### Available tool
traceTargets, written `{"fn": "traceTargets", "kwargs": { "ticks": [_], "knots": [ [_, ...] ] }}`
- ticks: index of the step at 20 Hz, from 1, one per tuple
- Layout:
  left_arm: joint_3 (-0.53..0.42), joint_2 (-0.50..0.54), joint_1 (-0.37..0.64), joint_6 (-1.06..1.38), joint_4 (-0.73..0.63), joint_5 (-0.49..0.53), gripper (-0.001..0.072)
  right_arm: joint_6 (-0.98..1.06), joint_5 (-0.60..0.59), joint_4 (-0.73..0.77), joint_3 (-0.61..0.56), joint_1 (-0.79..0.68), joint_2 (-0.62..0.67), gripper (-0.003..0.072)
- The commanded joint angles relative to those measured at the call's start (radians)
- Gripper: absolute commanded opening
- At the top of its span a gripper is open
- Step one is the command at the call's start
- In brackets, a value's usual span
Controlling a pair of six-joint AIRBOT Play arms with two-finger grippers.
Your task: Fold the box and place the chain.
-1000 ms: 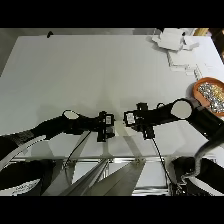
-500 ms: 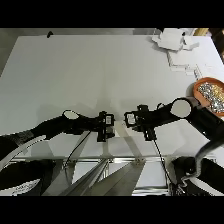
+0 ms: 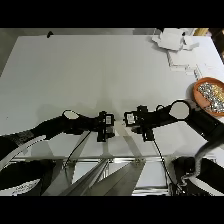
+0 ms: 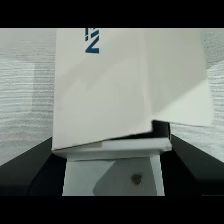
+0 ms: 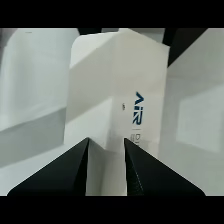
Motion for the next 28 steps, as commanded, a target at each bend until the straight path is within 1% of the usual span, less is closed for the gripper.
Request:
{"fn": "traceTargets", "kwargs": {
  "ticks": [1, 2, 3, 4, 5, 10, 14, 15, 17, 19, 20, 26, 27, 28],
  "knots": [
    [0.001, 0.001, 0.000, 0.000, 0.000, 0.000, 0.0140, 0.001, -0.060, 0.000, -0.002, 0.000, -0.001, 0.0220],
    [0.001, 0.001, 0.000, 0.000, 0.000, 0.000, 0.0140, 0.001, -0.059, 0.000, -0.002, 0.000, -0.001, 0.0214],
    [0.001, 0.001, 0.000, 0.000, 0.000, 0.000, 0.0140, 0.001, -0.055, 0.000, -0.002, 0.000, -0.001, 0.0138],
    [0.001, 0.001, 0.000, 0.000, 0.000, 0.000, 0.0140, 0.001, -0.052, 0.000, -0.002, 0.000, -0.001, 0.0078],
    [0.001, 0.001, 0.000, 0.000, 0.000, 0.000, 0.0140, 0.001, -0.051, 0.001, -0.002, 0.000, -0.001, 0.0076],
    [0.001, 0.001, 0.000, 0.000, 0.000, 0.000, 0.0140, 0.002, -0.040, 0.032, -0.010, 0.001, -0.014, 0.0081],
    [0.001, 0.001, 0.000, 0.000, 0.000, 0.000, 0.0140, -0.001, 0.043, 0.053, -0.011, 0.000, -0.035, 0.0095],
    [0.001, 0.001, 0.000, 0.000, 0.000, 0.000, 0.0140, -0.001, 0.055, 0.053, -0.011, 0.000, -0.035, 0.0131],
    [0.001, 0.001, 0.000, 0.000, 0.000, 0.000, 0.0140, 0.000, 0.067, 0.054, -0.011, 0.000, -0.035, 0.0147],
    [0.001, 0.001, 0.000, 0.000, 0.000, 0.000, 0.0140, 0.000, 0.076, 0.056, -0.011, 0.000, -0.035, 0.0270],
    [0.001, 0.001, 0.000, 0.000, 0.000, 0.000, 0.0140, 0.000, 0.077, 0.060, -0.011, 0.000, -0.035, 0.0306],
    [0.001, 0.001, 0.000, 0.000, 0.000, 0.000, 0.0140, 0.000, 0.058, 0.089, -0.010, 0.000, 0.028, 0.0295],
    [0.001, 0.001, 0.000, 0.000, 0.000, 0.000, 0.0140, 0.000, 0.048, 0.089, -0.010, 0.000, 0.034, 0.0279],
    [0.001, 0.001, 0.000, 0.000, 0.000, 0.000, 0.0140, 0.000, 0.037, 0.090, -0.010, 0.000, 0.034, 0.0196]
  ]
}}
